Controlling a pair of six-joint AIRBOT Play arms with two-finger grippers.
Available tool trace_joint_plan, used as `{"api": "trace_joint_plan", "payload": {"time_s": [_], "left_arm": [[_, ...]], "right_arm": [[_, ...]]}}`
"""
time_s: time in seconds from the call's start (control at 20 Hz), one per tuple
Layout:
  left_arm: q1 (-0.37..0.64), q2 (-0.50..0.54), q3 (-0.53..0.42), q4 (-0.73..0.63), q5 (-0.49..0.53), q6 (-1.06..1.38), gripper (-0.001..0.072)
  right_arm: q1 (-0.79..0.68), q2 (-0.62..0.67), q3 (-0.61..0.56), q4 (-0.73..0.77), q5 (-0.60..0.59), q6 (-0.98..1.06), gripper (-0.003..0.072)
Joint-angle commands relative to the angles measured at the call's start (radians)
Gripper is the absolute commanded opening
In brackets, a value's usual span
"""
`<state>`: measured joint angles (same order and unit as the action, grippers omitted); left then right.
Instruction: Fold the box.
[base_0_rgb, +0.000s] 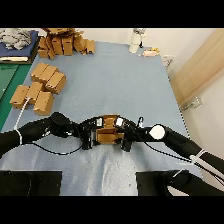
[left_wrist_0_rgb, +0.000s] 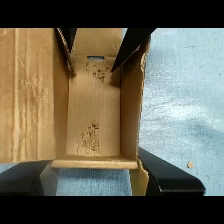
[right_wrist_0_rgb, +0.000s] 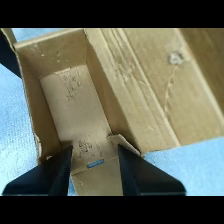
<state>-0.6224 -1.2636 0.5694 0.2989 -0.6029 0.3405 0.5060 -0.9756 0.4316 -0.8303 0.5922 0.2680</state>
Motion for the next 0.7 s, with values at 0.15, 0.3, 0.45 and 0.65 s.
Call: {"api": "trace_joint_plan", "payload": {"time_s": [0.15,0.3,0.45,0.65], "left_arm": [[0.0,-0.001,0.001,0.0,0.0,0.0,0.0479],[0.0,-0.001,0.001,0.0,0.001,0.0,0.0479],[0.0,-0.001,0.001,0.0,0.0,0.0,0.0479],[0.0,-0.001,0.001,0.0,0.001,0.0,0.0479]], "right_arm": [[-0.002,0.095,0.002,-0.293,0.079,0.346,0.0285],[-0.002,0.245,0.002,-0.592,0.155,0.696,0.0229],[-0.024,0.417,0.001,-0.833,0.251,1.057,0.0005],[-0.155,0.549,-0.011,-0.976,0.383,1.544,0.0003]]}}
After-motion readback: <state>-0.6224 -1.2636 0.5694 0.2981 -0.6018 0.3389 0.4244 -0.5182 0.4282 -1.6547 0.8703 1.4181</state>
